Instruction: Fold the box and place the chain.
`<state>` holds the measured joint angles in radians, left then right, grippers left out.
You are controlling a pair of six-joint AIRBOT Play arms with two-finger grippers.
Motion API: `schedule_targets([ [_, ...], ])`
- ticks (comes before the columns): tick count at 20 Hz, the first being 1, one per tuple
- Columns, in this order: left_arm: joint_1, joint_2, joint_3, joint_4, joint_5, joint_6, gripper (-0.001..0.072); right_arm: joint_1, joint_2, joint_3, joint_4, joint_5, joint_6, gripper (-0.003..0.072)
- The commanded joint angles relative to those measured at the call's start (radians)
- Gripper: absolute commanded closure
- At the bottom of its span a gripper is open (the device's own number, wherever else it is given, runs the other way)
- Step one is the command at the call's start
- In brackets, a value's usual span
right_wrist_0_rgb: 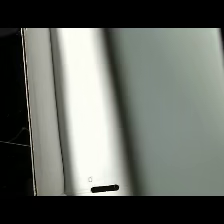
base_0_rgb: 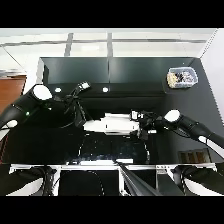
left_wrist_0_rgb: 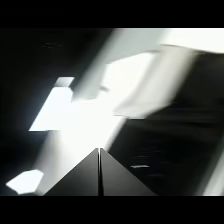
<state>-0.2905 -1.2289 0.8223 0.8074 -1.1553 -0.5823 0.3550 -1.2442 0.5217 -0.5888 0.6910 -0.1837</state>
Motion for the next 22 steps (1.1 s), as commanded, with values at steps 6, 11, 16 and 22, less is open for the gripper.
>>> schedule_targets([
  [6,-0.15,-0.01,-0.092,-0.504,0.247,0.123,0.0685,0.0,0.0,0.0,0.001,0.001,0.0,0.0678],
  [11,-0.2,-0.077,-0.057,-0.506,0.681,0.197,0.0683,0.001,0.0,0.0,0.001,0.001,0.0,0.0678],
  [16,-0.189,-0.225,0.013,-0.362,0.461,0.192,0.0685,0.0,0.0,0.0,0.001,0.002,0.0,0.0678],
  [22,-0.188,-0.273,0.016,-0.362,0.389,0.134,0.0685,0.001,0.0,0.0,0.001,0.002,0.0,0.0678],
])
